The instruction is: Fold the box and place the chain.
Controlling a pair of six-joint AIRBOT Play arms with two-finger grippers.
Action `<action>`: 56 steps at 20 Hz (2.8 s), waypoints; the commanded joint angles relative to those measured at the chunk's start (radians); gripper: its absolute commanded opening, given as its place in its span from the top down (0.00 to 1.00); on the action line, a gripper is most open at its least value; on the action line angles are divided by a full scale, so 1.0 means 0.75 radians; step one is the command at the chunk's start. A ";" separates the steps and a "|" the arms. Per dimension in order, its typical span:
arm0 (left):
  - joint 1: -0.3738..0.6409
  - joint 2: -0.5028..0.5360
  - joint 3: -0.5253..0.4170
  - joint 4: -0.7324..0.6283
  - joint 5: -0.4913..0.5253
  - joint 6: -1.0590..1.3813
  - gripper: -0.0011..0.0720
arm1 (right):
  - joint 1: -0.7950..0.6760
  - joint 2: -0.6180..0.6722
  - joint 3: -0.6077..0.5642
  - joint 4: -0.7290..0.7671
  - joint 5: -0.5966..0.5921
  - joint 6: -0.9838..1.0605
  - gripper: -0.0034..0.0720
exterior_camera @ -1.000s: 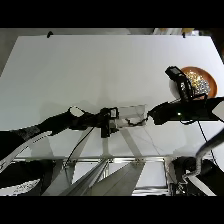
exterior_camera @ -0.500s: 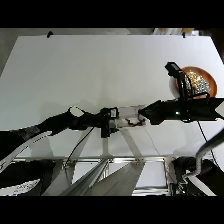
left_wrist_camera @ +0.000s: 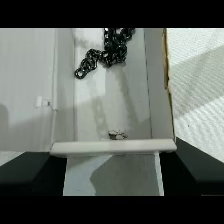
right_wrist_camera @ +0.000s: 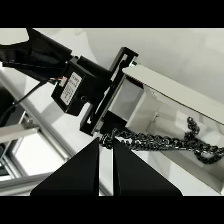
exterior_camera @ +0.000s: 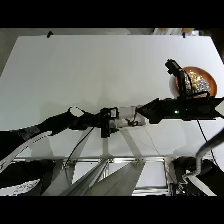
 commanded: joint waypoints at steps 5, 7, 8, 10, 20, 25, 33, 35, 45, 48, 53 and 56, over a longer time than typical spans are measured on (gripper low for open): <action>-0.001 0.000 0.001 0.001 0.001 0.001 0.48 | 0.079 -0.074 0.001 0.003 -0.013 -0.077 0.94; -0.001 0.000 0.001 0.001 0.000 0.001 0.48 | 0.116 -0.108 0.001 -0.024 -0.023 -0.076 0.94; -0.001 0.000 0.001 0.001 0.001 0.001 0.48 | 0.128 -0.123 0.001 -0.045 -0.028 -0.076 0.94; -0.001 0.000 0.001 0.001 0.001 0.001 0.48 | 0.137 -0.152 0.001 -0.070 -0.032 -0.076 0.94; -0.001 0.000 0.001 0.001 0.000 0.001 0.48 | 0.137 -0.213 0.001 -0.141 -0.050 -0.076 0.94; -0.001 0.000 0.001 0.001 0.001 0.001 0.48 | 0.137 -0.213 -0.003 -0.157 -0.051 -0.076 0.94; -0.001 0.000 0.001 0.001 0.001 0.001 0.48 | 0.137 -0.213 -0.015 -0.159 -0.051 -0.076 0.94; -0.001 0.000 0.001 0.001 0.000 0.001 0.48 | 0.137 -0.214 -0.019 -0.165 -0.052 -0.076 0.94; -0.001 0.000 0.001 0.001 0.000 0.001 0.48 | 0.216 -0.216 -0.132 -0.175 -0.246 -0.076 0.93; -0.001 0.000 0.001 0.001 0.000 0.001 0.48 | 0.274 -0.272 -0.148 -0.178 -0.332 -0.072 0.93; -0.001 0.000 0.001 0.001 0.001 0.001 0.48 | 0.308 -0.442 -0.147 -0.180 -0.325 -0.072 0.69; -0.001 0.000 0.001 0.001 0.000 0.001 0.48 | 0.307 -0.418 -0.116 -0.186 -0.253 -0.072 0.69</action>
